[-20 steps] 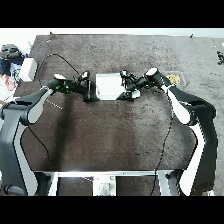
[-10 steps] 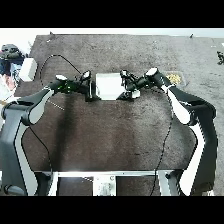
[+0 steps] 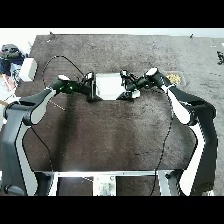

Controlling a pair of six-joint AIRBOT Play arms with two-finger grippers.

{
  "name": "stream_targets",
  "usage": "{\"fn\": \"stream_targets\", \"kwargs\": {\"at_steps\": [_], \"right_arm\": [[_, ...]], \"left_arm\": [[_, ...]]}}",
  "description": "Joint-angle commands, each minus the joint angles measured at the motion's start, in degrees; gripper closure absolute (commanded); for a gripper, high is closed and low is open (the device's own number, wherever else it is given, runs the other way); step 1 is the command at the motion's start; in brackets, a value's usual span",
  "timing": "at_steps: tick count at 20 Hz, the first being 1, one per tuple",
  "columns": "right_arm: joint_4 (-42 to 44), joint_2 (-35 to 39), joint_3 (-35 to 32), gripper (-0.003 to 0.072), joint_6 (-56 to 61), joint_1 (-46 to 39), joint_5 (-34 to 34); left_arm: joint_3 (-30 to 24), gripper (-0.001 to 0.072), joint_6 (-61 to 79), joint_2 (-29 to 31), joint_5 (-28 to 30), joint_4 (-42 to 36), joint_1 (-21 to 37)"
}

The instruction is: Fold the box and place the chain.

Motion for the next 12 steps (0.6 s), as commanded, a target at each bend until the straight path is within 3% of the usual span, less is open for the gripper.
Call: {"fn": "stream_targets", "kwargs": {"at_steps": [1, 9, 10, 11, 12], "right_arm": [[0.02, 0.02, 0.0, 0.026, 0.0, 0.0, 0.02], [0.02, 0.02, 0.0, 0.026, 0.0, 0.0, 0.02], [0.02, 0.02, 0.0, 0.026, 0.0, 0.0, 0.02], [0.02, 0.02, 0.0, 0.026, 0.0, 0.0, 0.02], [0.02, 0.02, 0.0, 0.026, 0.0, 0.0, 0.02]], "left_arm": [[0.11, -0.0005, 0.02, 0.0, 0.37, 0.39, -0.09], [0.11, -0.0003, -0.37, 0.0, 0.5, 0.44, -0.09], [0.11, 0.0065, -0.37, 0.0, 0.52, 0.46, -0.09], [0.11, 0.0271, -0.37, 0.0, 0.5, 0.72, -0.09], [0.11, 0.0293, -0.37, 0.0, 0.55, 1.18, -0.09]]}}
